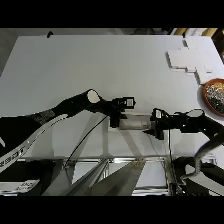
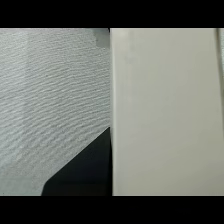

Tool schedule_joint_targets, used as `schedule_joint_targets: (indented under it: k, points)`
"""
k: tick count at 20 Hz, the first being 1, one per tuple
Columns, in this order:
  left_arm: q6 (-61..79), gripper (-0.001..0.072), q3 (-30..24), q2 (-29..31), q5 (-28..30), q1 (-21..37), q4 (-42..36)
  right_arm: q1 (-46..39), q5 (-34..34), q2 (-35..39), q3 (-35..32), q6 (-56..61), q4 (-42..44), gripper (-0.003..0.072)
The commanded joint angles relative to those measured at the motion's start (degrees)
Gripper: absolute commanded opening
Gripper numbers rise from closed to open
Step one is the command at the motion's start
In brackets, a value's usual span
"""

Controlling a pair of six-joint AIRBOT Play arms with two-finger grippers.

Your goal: Fold the box and place the chain.

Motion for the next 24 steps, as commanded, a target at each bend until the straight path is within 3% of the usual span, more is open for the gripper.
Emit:
schedule_joint_targets:
  k: [1, 24]
  points:
    - [0.0, 0.0011, 0.0, 0.0, 0.0, 0.0, 0.0, 0.0, -0.9, -0.2, 0.1, -0.2, -1.3, 0.0397]
    - [0.0, 0.0011, 0.0, 0.0, 0.0, 0.0, 0.0, 0.0, -1.6, -0.1, 0.1, -0.2, -1.1, 0.0411]
